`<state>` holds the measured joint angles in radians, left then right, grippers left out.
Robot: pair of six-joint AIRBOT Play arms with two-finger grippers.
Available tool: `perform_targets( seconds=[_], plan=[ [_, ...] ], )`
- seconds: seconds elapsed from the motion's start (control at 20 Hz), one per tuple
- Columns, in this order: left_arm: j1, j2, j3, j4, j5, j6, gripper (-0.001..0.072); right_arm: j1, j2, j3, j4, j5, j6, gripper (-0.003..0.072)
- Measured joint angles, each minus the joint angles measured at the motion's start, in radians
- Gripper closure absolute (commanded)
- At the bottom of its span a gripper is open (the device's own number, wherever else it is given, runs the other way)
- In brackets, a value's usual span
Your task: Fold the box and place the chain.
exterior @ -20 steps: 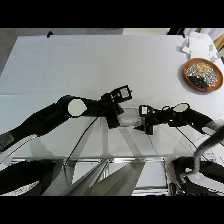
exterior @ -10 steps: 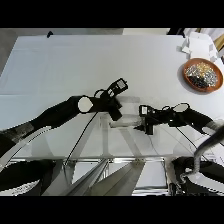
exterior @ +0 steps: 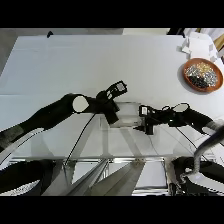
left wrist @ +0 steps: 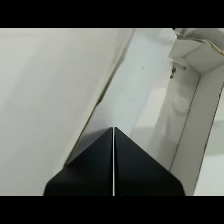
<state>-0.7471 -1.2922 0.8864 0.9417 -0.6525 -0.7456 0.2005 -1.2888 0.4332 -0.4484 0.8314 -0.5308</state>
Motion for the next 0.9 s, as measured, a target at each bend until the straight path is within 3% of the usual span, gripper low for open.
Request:
perform_targets(
  seconds=[0.3, 0.45, 0.65, 0.9],
  plan=[
    [0.126, 0.139, -0.004, 0.146, -0.245, 0.017, 0.0702, 0.000, 0.000, 0.000, 0.000, 0.000, 0.002, 0.0306],
    [0.195, 0.154, -0.037, 0.143, -0.329, 0.193, 0.0700, 0.000, 0.000, 0.000, 0.000, -0.001, 0.002, 0.0306],
    [0.246, 0.127, -0.080, 0.064, -0.355, 0.478, 0.0700, 0.000, 0.000, 0.000, 0.000, -0.001, 0.002, 0.0306],
    [0.257, 0.119, -0.094, -0.030, -0.328, 0.576, 0.0706, 0.000, 0.000, 0.000, 0.000, -0.001, 0.002, 0.0306]
  ],
)
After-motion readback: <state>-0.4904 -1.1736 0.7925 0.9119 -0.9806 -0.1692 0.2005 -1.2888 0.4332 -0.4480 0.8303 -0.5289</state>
